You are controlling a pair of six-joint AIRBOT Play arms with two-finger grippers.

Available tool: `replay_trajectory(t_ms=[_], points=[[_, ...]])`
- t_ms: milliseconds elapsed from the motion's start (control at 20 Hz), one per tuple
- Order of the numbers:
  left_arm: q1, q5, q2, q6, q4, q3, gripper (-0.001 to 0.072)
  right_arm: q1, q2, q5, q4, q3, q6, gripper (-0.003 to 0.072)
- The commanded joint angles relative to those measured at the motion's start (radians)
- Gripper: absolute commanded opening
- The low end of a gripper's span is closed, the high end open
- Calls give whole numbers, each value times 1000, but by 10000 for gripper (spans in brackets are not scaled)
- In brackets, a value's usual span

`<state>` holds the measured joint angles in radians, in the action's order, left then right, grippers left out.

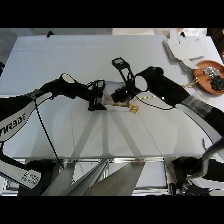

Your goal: Fold the box and place the chain.

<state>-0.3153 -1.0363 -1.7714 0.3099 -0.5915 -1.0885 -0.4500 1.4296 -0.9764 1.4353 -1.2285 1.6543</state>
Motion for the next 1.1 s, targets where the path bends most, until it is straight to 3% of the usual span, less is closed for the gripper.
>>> replay_trajectory(t_ms=[0,250,400,650,700,850,1050], points=[[0,0,0,0,0,0,412,69,-84,-41,-1,0,-26,247],[0,0,0,0,0,0,412,276,-198,-73,15,0,-36,247],[0,0,0,0,0,0,412,425,-201,-140,87,0,-6,247],[0,0,0,0,0,0,412,604,-185,-113,114,1,101,249],[0,0,0,0,0,0,412,626,-173,-114,113,1,104,259],[0,0,0,0,0,0,412,681,-103,-129,127,2,167,406],[0,0,0,0,0,0,412,753,5,-130,255,2,427,429]])
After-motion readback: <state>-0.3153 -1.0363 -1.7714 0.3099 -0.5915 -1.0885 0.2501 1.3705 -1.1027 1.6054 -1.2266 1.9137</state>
